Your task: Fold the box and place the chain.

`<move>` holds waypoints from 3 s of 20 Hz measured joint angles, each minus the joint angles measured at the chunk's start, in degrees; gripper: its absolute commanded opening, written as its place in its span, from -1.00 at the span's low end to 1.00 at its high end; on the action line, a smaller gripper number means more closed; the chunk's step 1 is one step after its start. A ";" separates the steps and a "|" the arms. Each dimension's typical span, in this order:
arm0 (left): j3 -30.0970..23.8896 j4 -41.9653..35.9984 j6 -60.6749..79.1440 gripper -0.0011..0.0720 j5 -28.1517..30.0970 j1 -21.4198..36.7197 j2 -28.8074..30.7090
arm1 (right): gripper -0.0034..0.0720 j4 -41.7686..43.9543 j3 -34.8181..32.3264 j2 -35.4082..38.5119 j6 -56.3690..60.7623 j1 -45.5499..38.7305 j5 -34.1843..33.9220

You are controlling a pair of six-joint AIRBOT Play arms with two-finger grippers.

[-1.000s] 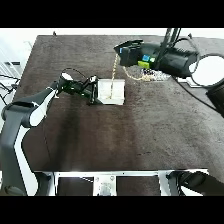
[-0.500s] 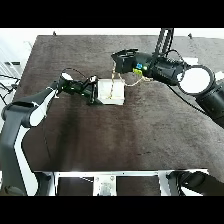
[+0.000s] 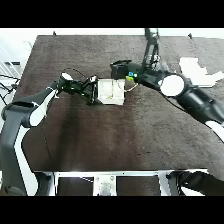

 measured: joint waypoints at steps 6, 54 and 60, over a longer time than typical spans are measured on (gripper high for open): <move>0.00 0.00 0.00 0.19 0.00 0.00 0.00 | -0.88 1.57 -0.31 -10.95 0.52 0.02 -4.52; 0.00 0.00 0.00 0.19 0.00 0.00 0.00 | -0.88 1.99 18.12 -9.38 -8.33 -22.56 17.31; 0.00 0.00 0.00 0.19 0.00 0.00 0.00 | -0.88 -1.14 18.10 1.46 -9.38 -16.59 23.50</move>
